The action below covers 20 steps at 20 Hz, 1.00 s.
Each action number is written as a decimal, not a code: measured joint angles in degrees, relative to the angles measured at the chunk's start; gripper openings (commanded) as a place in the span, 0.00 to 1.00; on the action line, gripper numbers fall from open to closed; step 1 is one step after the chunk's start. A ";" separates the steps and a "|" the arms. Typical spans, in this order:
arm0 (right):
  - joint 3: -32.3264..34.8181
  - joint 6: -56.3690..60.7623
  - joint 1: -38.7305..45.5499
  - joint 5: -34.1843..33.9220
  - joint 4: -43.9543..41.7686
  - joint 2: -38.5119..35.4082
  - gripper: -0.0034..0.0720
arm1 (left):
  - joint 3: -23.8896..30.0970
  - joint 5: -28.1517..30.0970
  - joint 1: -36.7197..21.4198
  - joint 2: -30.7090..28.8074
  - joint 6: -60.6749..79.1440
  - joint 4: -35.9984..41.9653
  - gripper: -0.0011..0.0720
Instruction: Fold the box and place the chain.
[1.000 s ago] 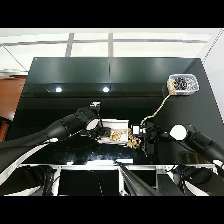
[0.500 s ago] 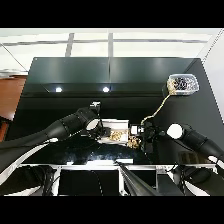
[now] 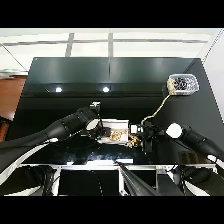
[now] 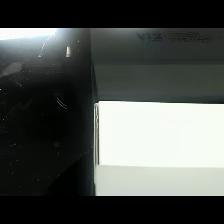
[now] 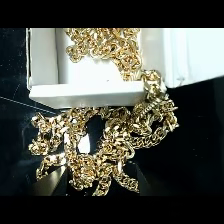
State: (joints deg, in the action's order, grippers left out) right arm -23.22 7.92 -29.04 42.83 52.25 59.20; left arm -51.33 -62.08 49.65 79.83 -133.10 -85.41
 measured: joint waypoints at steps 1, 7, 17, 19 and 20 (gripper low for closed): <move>0.00 0.22 0.00 0.09 -0.02 0.00 0.12 | 0.00 0.00 0.00 0.00 0.00 0.00 0.06; -0.20 3.32 0.00 1.75 0.13 -0.02 0.08 | 0.00 0.02 0.00 0.00 0.00 0.00 0.06; -8.76 19.67 0.24 9.92 4.79 -4.31 0.08 | 0.00 0.00 0.00 0.00 0.00 0.00 0.06; -11.96 22.69 0.96 13.27 6.32 -6.93 0.08 | 0.00 0.02 0.00 0.00 0.00 0.00 0.06; -13.84 24.15 1.51 14.78 6.73 -8.41 0.08 | 0.00 0.00 0.00 0.00 0.00 0.00 0.06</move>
State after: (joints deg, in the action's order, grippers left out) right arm -37.06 32.08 -27.53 57.60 58.98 50.78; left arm -51.33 -62.08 49.65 79.83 -133.10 -85.41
